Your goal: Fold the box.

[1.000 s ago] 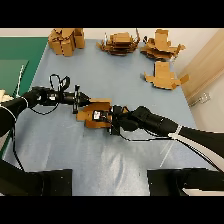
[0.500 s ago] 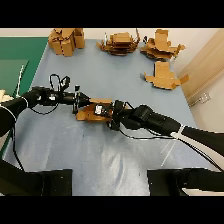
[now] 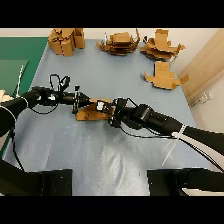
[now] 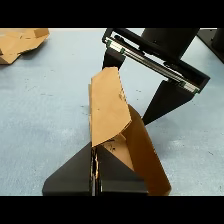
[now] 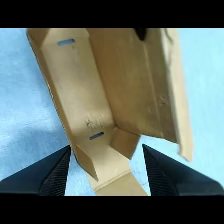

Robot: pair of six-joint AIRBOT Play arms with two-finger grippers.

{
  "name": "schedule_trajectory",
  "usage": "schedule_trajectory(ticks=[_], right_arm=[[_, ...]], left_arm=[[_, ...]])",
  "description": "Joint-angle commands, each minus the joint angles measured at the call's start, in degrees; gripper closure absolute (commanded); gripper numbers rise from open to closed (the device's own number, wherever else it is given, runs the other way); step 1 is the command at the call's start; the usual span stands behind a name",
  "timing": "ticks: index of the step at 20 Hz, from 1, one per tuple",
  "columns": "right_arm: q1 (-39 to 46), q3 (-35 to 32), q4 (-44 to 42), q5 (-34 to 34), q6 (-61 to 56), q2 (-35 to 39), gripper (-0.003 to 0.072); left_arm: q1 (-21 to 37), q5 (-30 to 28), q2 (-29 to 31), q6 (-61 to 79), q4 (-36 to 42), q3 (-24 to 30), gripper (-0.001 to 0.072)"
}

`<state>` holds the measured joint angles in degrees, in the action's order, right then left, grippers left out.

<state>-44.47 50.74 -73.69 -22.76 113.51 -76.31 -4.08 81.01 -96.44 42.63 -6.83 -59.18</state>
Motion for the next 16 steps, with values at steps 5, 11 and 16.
schedule_trajectory(ticks=[5, 11, 16], right_arm=[[3.0, 0.5, -10.7, 1.6, 5.0, -1.6, -0.0018], [5.3, 4.3, -25.6, -1.3, 23.5, -5.0, -0.0002], [9.7, 8.2, -39.0, -10.6, 43.6, -8.6, 0.0]], left_arm=[[0.0, 0.9, 0.0, -0.3, -0.1, 0.0, 0.0691], [0.0, 1.0, 0.0, -0.7, -0.5, 0.0, 0.0691], [0.0, 1.0, 0.0, -0.7, -0.5, 0.0, 0.0691]])
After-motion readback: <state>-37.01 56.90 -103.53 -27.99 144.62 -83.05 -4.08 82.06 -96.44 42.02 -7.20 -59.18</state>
